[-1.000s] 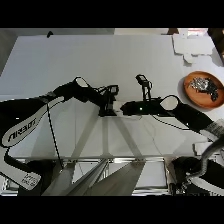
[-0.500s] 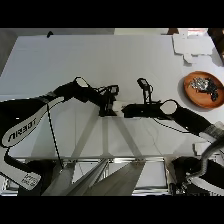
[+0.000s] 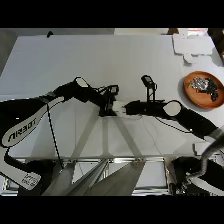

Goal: Fold the box and place the chain.

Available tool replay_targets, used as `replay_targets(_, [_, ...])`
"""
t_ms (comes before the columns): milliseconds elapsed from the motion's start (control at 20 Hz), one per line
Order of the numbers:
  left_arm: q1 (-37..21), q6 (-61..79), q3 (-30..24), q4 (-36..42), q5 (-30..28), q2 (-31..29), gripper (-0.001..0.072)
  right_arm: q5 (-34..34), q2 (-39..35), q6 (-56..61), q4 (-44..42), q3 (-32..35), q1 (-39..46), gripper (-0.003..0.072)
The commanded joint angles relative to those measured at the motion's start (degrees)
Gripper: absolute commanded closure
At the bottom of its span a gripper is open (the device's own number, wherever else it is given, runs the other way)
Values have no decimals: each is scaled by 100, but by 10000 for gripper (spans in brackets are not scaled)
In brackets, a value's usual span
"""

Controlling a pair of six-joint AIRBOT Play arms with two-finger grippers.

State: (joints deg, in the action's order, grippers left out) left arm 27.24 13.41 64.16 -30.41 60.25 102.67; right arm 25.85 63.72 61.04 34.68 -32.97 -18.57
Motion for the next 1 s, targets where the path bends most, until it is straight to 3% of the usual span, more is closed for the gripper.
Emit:
replay_targets(0, [0, 4, -2, -4, 0, -2, 435, -251, -457, -4, -13, -2, 2, 680])
replay_targets(150, [-2, 4, -2, -4, -2, -2, 435, -229, -713, 0, 267, 85, 2, 682])
replay_targets(500, [-2, 4, -2, -4, -2, -2, 435, -597, -750, 214, 238, 1165, 2, 683])
replay_targets(950, [0, 4, -2, -4, 0, -2, 435, -743, -767, 201, 240, 1156, 2, 681])
